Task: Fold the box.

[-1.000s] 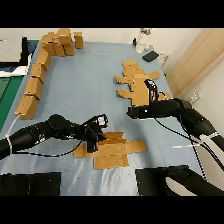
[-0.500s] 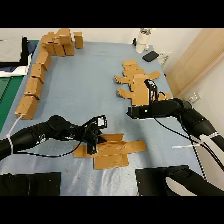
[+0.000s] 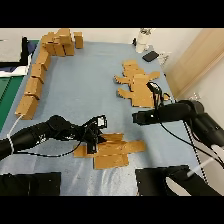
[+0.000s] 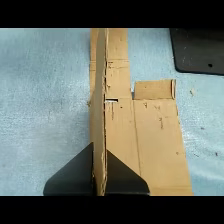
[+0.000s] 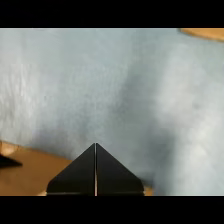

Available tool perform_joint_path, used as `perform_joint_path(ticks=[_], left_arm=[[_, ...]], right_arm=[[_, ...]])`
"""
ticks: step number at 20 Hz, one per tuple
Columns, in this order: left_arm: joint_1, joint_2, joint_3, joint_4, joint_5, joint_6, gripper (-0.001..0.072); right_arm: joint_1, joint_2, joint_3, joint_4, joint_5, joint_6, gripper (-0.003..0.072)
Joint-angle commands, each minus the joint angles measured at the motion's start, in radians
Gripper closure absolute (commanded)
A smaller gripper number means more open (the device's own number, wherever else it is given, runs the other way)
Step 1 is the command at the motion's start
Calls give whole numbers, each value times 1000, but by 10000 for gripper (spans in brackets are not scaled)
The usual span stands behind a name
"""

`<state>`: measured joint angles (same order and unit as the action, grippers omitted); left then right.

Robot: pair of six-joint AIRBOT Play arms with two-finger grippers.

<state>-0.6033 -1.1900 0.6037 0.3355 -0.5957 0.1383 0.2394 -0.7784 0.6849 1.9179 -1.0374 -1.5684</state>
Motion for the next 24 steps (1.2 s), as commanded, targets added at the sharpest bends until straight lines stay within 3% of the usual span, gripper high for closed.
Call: perform_joint_path(ticks=[1, 4, 6, 14, 15, 16, 17, 24], left_arm=[[-2, -1, 0, 2, 1, 3, 700], [-2, -1, 0, 2, 2, 3, 700], [-2, -1, 0, 2, 1, 3, 700], [-2, -1, 0, 2, 2, 3, 700], [-2, -1, 0, 2, 2, 3, 700], [-2, -1, 0, 2, 2, 3, 700], [-2, -1, 0, 2, 2, 3, 700], [-2, -1, 0, 2, 2, 3, 700]], right_arm=[[58, 122, 1, -78, -195, 73, 680], [182, 171, -25, -78, -286, 71, 680], [339, 183, -80, -79, -275, 16, 680], [1068, 231, -262, -456, -39, 58, 676], [1123, 217, -278, -510, 1, 58, 473], [1158, 195, -290, -545, 40, 58, 109], [1174, 167, -296, -570, 65, 58, 45], [1176, -61, -296, -760, 113, 140, 46]])
